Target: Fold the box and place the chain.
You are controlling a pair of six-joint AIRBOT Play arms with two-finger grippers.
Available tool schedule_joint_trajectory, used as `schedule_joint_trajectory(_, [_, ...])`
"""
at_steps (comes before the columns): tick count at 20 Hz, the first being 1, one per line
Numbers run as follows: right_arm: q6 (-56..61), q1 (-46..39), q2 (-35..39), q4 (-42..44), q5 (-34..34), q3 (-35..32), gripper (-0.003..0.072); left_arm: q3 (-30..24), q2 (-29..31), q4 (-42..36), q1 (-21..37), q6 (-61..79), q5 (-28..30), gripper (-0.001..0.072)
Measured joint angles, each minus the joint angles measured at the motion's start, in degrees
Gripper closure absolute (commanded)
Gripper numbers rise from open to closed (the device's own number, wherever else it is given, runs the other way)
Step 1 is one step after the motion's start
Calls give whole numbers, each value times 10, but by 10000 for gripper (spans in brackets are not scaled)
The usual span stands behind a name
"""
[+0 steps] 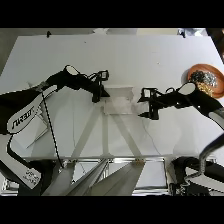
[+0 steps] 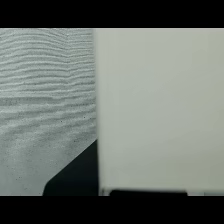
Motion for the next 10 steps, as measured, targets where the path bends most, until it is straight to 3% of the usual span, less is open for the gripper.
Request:
schedule_joint_trajectory(4, [-22, 13, -45, 24, -57, -1, -3, 0, 0, 0, 0, 0, 0, 700])
schedule_joint_trajectory(10, [-74, 30, -78, 90, -85, -1, -3, 0, 0, 0, 0, 0, 0, 700])
